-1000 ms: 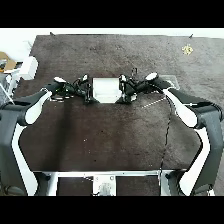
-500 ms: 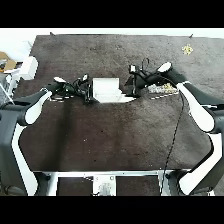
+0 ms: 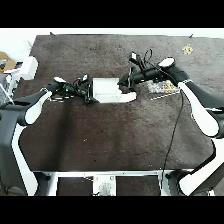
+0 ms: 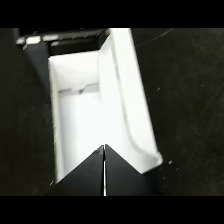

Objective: Fold the box and place the chain.

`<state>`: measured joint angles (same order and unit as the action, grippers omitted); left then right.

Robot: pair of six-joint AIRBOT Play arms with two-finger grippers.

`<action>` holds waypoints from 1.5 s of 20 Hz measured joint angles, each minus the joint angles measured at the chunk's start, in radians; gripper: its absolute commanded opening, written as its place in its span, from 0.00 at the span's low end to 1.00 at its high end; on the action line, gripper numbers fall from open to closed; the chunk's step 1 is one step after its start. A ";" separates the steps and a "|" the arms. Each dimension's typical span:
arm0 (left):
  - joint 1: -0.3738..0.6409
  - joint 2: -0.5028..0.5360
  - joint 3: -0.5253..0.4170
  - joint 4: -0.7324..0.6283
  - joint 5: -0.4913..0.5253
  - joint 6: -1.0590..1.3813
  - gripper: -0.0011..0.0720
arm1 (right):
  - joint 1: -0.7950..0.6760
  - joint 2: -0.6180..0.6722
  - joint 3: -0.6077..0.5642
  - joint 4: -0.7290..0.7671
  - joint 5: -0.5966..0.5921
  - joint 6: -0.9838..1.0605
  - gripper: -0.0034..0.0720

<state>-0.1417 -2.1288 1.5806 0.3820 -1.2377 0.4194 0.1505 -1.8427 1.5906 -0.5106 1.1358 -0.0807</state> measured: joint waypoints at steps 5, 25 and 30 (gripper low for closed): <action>0.000 0.000 0.000 0.000 0.000 0.000 0.49 | 0.024 -0.065 0.000 0.056 -0.192 -0.051 0.08; 0.000 0.000 0.000 0.000 -0.001 0.000 0.49 | 0.021 -0.126 0.000 0.018 -0.232 -0.183 0.08; 0.000 0.000 0.000 0.000 0.000 0.000 0.49 | -0.010 -0.022 0.000 0.015 -0.194 -0.145 0.47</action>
